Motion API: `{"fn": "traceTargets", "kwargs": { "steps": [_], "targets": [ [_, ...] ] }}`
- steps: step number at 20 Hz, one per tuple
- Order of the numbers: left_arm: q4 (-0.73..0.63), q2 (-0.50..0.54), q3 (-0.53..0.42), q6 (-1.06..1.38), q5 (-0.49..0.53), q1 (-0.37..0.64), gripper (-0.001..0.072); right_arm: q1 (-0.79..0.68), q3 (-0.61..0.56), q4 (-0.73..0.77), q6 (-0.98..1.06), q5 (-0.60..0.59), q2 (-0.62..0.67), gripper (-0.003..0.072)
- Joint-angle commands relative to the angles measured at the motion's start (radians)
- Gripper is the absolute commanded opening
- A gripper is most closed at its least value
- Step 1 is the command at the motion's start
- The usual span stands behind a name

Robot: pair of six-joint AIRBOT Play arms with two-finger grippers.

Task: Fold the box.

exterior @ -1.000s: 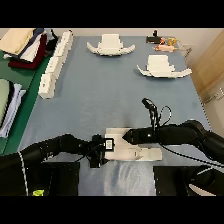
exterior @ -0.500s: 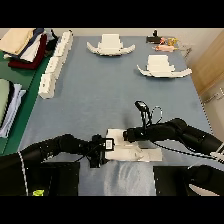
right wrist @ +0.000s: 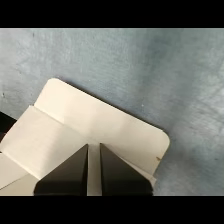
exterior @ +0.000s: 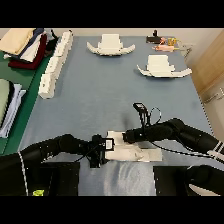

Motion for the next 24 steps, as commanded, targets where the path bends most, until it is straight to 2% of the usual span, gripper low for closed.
{"fn": "traceTargets", "kwargs": {
  "steps": [1,4,6,7,9,12,13,14,15,16,19,20,21,24],
  "targets": [
    [0.0,0.0,0.0,0.001,0.0,-0.001,0.0531,0.001,0.002,-0.001,-0.002,-0.015,0.004,0.0119],
    [0.0,0.0,0.0,0.001,0.0,-0.001,0.0532,0.001,0.013,-0.004,-0.002,-0.033,0.066,0.0119],
    [0.0,0.0,0.0,0.001,0.0,-0.001,0.0532,0.001,0.023,-0.005,-0.018,-0.08,0.154,0.0119],
    [0.0,0.0,0.0,0.001,0.0,-0.001,0.0531,0.001,0.024,-0.005,-0.041,-0.118,0.212,0.0119],
    [0.0,0.0,0.0,0.001,0.0,-0.001,0.0531,0.001,0.024,-0.016,-0.093,-0.227,0.33,0.0004],
    [0.0,0.0,0.0,0.001,0.0,-0.001,0.0531,0.001,0.024,-0.069,-0.111,-0.401,0.463,0.0007],
    [0.0,0.0,0.0,0.001,0.0,-0.001,0.0531,0.001,0.023,-0.079,-0.169,-0.467,0.492,0.004],
    [0.0,0.0,0.0,0.001,0.0,-0.001,0.0531,0.001,0.021,-0.079,-0.24,-0.526,0.51,0.0144],
    [0.0,0.0,0.0,0.001,0.0,-0.001,0.0532,0.001,0.022,-0.085,-0.305,-0.583,0.526,0.0326],
    [0.0,0.0,0.0,0.001,0.0,-0.001,0.0531,0.001,0.022,-0.105,-0.367,-0.63,0.536,0.0427],
    [0.0,0.0,0.0,0.001,0.0,-0.001,0.0531,0.001,0.02,-0.211,-0.512,-0.676,0.528,0.0453],
    [0.0,0.0,0.0,0.001,0.0,-0.001,0.0531,0.001,0.015,-0.247,-0.553,-0.658,0.518,0.0541],
    [0.0,0.0,0.0,0.001,0.0,-0.001,0.0531,0.001,0.003,-0.273,-0.596,-0.628,0.504,0.0597],
    [0.0,0.0,0.0,0.001,0.0,-0.001,0.0531,0.001,-0.052,-0.276,-0.707,-0.538,0.444,0.0598]
  ]
}}
